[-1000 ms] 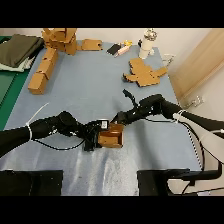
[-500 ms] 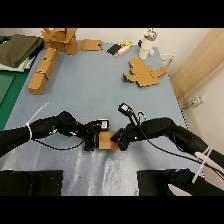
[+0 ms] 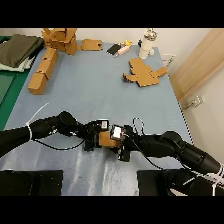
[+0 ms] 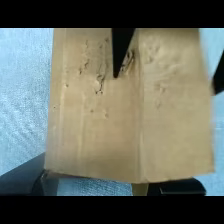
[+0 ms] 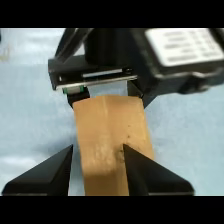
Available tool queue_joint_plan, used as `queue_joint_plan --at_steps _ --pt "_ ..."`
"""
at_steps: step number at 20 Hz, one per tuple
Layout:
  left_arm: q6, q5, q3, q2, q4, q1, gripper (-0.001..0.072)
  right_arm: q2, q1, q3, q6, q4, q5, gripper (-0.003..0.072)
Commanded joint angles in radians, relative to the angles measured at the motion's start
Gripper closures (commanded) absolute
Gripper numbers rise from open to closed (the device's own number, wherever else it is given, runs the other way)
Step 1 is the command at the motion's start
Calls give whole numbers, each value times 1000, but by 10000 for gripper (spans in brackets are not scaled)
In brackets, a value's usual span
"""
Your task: Fold the box.
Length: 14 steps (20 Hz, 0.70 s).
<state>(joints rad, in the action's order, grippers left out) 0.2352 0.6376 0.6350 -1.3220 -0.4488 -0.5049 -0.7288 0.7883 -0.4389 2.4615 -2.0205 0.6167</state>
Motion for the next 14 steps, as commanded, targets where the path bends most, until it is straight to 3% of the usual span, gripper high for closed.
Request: queue_joint_plan --at_steps 1,5,9,14 --pt "0 0 1 0 0 0 165 -13 41 2 2 214 -27 211" --pt "0 0 1 0 0 0 165 -25 45 0 46 223 -55 210" --pt "0 0 1 0 0 0 165 77 97 0 39 136 19 210" --pt "0 0 1 0 0 0 165 147 98 0 -135 30 -13 211"
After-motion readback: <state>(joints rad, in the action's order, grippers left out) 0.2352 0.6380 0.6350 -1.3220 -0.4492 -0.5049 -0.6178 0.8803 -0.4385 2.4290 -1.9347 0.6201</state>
